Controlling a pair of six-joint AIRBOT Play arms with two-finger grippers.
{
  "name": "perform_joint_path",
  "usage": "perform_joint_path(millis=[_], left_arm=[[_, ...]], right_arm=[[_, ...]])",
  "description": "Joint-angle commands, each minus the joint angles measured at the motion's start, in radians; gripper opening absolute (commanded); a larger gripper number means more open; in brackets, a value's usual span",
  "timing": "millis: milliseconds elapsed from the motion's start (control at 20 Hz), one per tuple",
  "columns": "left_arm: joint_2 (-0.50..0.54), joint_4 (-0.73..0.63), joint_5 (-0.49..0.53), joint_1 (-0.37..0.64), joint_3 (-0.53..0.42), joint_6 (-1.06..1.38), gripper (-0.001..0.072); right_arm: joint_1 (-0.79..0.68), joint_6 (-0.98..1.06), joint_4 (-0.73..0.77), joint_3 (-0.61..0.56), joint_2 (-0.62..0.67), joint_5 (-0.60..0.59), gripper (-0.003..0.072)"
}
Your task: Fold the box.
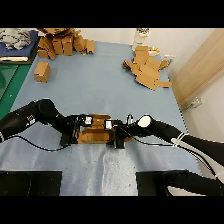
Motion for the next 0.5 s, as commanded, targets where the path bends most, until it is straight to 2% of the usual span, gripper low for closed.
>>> perform_joint_path(millis=[0, 100, 300, 350, 400, 450], left_arm=[[-0.006, 0.000, 0.049, -0.046, 0.000, -0.001, 0.0538], [-0.024, -0.007, 0.106, -0.058, 0.000, -0.002, 0.0538], [-0.041, -0.031, 0.110, -0.061, 0.000, -0.001, 0.0535], [-0.041, -0.034, 0.112, -0.061, 0.000, -0.001, 0.0513], [-0.041, -0.037, 0.111, -0.061, 0.000, -0.001, 0.0399], [-0.041, -0.040, 0.112, -0.061, 0.000, -0.001, 0.0350]], right_arm=[[0.001, 0.000, 0.000, 0.001, 0.000, 0.001, 0.0577], [0.001, 0.000, 0.000, 0.001, 0.000, 0.001, 0.0577], [0.001, 0.000, 0.000, 0.001, 0.000, 0.000, 0.0578], [0.001, 0.000, 0.000, 0.001, 0.000, 0.000, 0.0577], [0.001, 0.000, 0.000, 0.001, 0.000, 0.001, 0.0578], [0.001, 0.000, 0.000, 0.000, 0.000, 0.001, 0.0577]])
